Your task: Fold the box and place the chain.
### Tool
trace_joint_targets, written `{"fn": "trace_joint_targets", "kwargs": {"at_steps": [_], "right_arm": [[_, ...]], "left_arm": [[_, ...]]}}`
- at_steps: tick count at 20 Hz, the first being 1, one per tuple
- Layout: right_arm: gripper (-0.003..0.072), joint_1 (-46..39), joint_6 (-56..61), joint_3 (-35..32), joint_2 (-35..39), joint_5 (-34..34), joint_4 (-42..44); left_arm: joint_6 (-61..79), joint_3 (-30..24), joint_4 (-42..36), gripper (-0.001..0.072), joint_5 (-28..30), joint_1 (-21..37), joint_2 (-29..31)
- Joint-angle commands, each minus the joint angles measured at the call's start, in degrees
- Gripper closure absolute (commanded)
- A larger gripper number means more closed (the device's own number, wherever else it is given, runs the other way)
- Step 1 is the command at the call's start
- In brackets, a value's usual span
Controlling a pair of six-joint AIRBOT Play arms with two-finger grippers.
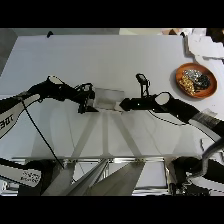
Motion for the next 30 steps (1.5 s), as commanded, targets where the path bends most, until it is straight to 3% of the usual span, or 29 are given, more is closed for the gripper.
{"fn": "trace_joint_targets", "kwargs": {"at_steps": [1, 3, 6, 10, 15, 30], "right_arm": [[0.0389, 2.2, 11.4, 2.4, 0.1, 0.3, -9.7], [0.0386, 3.0, 16.0, 3.3, 0.0, 0.3, -13.4], [0.0212, 4.1, 22.8, 3.8, 0.0, 1.0, -18.7], [0.0213, 5.9, 30.7, 4.0, 0.0, 1.0, -27.4], [0.0215, 8.3, 49.2, 6.7, -0.4, 3.9, -46.7], [0.0209, 11.4, 62.4, 15.6, -2.6, 13.0, -51.5]], "left_arm": [[-0.1, 0.0, -0.2, 0.0371, 0.1, 0.0, 0.0], [-0.1, 0.0, -0.2, 0.0371, 0.1, 0.0, 0.0], [-0.1, 0.0, -0.2, 0.0371, 0.1, 0.0, 0.0], [-0.1, 0.0, -0.2, 0.0371, 0.1, 0.0, 0.0], [-0.1, 0.0, -0.2, 0.0371, 0.1, 0.0, 0.0], [-0.1, 0.0, -0.2, 0.0371, 0.1, 0.0, 0.0]]}}
